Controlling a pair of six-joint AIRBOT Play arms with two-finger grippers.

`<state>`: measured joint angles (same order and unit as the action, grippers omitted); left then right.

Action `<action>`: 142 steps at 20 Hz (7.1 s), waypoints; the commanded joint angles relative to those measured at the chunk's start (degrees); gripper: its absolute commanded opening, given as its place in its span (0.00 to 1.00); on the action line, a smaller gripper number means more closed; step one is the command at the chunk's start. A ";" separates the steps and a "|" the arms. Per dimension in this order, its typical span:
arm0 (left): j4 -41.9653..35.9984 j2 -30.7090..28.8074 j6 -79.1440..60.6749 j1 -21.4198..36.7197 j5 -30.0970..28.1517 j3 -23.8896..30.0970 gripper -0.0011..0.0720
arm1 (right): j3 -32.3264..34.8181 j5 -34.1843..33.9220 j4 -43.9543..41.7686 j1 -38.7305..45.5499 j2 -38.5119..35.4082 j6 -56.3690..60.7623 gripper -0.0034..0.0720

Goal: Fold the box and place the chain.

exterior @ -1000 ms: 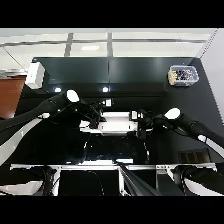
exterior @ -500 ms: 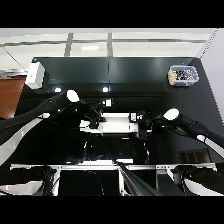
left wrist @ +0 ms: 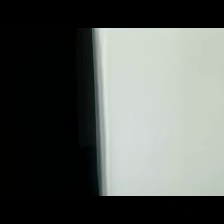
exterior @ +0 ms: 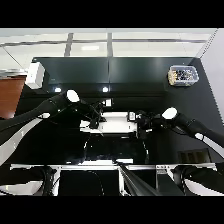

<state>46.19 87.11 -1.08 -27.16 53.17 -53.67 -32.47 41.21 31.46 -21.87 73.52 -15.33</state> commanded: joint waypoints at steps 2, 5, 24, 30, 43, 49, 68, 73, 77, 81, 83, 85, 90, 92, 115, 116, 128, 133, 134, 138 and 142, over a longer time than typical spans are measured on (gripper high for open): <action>0.02 0.02 0.00 0.07 -0.15 -0.02 0.05 | -0.11 -1.20 1.62 -0.76 0.20 1.42 0.98; 0.02 0.02 0.00 0.07 -0.20 -0.02 0.05 | -0.11 -1.36 1.62 -0.76 0.20 1.46 0.98; 0.02 0.00 0.00 0.09 -0.22 -0.02 0.05 | -0.11 -1.46 1.64 -0.76 0.22 1.62 0.76; 3.89 -7.17 12.20 3.02 0.04 -0.02 0.87 | -0.11 -1.29 1.79 -0.76 0.20 1.57 0.43; -21.81 -15.26 30.84 9.42 12.20 10.82 0.04 | -0.11 -1.40 1.64 -0.74 0.20 1.62 0.28; -31.65 -11.69 25.49 6.73 -10.86 12.39 0.04 | -0.11 -1.40 1.64 -0.74 0.20 1.62 0.28; -11.34 -20.55 28.96 12.02 -2.69 10.25 0.04 | -0.11 -1.40 1.64 -0.74 0.20 1.62 0.28; -10.67 -29.77 19.47 13.03 1.57 20.09 0.05 | -0.11 -1.40 1.64 -0.74 0.20 1.62 0.28; -7.19 -28.20 -3.65 12.94 1.33 25.68 0.05 | -0.11 -1.40 1.66 -0.74 0.20 1.62 0.28; -7.50 -25.68 -14.40 12.94 -6.91 25.70 0.98 | -0.11 -1.40 1.64 -0.74 0.20 1.62 0.28; -8.28 -23.08 -14.40 12.79 -7.91 25.03 0.98 | -0.11 -1.40 1.64 -0.74 0.20 1.62 0.28; -8.33 -20.50 -16.04 11.58 -4.39 23.76 0.97 | -0.11 -1.40 1.64 -0.74 0.20 1.62 0.28; -10.64 -17.16 -17.00 5.68 -6.73 21.97 0.97 | -0.11 -1.40 1.64 -0.74 0.20 1.62 0.28; -10.67 -16.50 -17.05 4.42 -9.70 21.90 0.97 | -0.11 -1.40 1.62 -0.74 0.20 1.62 0.28; -12.11 -16.72 -15.41 4.42 -6.14 21.64 0.31 | -0.11 -1.40 1.62 -0.74 0.20 1.62 0.28; -10.80 -16.85 -14.01 4.57 -6.16 21.62 0.31 | -0.11 -1.40 1.64 -0.74 0.20 1.62 0.28; -13.42 -16.85 -13.97 5.64 -8.04 20.50 0.85 | -0.11 -1.40 1.64 -0.74 0.20 1.62 0.28; -15.37 -16.81 -16.37 2.97 -8.35 20.26 0.46 | -0.11 -1.40 1.62 -0.74 0.20 1.62 0.28; -15.39 -16.81 -16.35 2.93 -8.33 20.26 0.46 | -0.11 -1.40 1.64 -0.74 0.20 1.62 0.28; -16.57 -16.35 -16.35 2.93 -8.50 20.26 0.24 | -0.11 -1.40 1.62 -0.74 0.20 1.62 0.28; -24.22 -13.97 -16.76 2.45 -9.51 20.26 0.24 | -0.11 -1.40 1.64 -0.74 0.20 1.62 0.28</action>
<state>27.09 71.85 -17.43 -24.34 44.45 -33.34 -32.53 39.81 33.08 -22.59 73.69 -13.69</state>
